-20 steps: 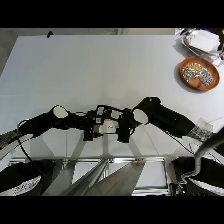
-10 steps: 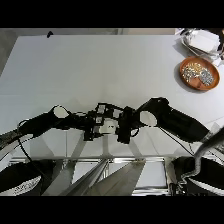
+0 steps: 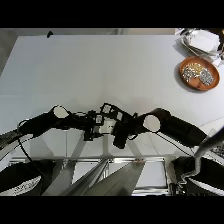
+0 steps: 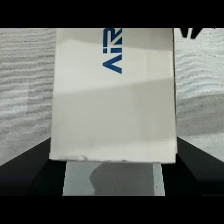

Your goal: Fold the box and place the chain.

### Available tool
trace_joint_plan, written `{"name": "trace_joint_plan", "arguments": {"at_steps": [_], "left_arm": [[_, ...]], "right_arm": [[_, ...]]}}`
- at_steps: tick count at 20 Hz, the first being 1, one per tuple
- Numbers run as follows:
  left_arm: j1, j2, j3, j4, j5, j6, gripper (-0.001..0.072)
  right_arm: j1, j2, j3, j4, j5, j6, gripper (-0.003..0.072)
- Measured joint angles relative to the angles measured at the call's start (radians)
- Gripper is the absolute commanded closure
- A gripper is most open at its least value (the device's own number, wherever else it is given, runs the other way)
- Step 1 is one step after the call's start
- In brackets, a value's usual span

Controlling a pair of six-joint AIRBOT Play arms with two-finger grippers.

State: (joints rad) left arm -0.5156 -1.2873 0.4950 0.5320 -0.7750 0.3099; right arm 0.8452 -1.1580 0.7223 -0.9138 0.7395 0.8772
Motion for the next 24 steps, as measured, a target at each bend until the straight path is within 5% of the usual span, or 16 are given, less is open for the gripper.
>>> {"name": "trace_joint_plan", "arguments": {"at_steps": [24], "left_arm": [[0.0,0.0,0.0,0.0,0.0,0.001,0.0677]], "right_arm": [[-0.013,0.047,-0.129,0.151,-0.15,-0.176,0.0676]]}}
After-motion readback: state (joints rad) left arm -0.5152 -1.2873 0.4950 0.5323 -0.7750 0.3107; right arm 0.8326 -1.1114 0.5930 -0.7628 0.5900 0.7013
